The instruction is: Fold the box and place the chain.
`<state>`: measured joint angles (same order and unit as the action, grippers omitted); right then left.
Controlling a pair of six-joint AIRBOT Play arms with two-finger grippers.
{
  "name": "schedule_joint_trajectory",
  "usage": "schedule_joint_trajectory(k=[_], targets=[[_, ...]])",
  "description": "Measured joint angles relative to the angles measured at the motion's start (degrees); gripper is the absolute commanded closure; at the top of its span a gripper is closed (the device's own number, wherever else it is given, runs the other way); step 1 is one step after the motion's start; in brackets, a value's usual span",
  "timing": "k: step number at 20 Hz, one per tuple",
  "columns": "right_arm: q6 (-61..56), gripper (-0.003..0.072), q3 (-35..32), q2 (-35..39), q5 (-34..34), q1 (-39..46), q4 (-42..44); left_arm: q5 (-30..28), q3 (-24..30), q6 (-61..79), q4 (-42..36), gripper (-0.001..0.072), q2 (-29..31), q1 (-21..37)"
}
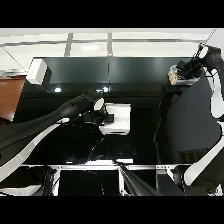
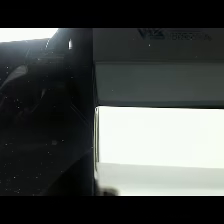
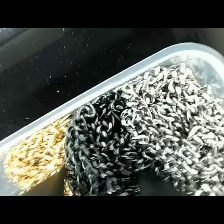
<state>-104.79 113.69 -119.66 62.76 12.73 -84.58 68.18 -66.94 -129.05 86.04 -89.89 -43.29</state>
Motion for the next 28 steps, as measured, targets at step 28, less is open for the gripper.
schedule_joint_trajectory(k=[28], targets=[[21.1, 0.0675, -1.3, 34.2, 20.0, -5.8, 7.2, 0.2, 0.0, 0.0, -0.2, 0.0683, 0.0, 0.0]])
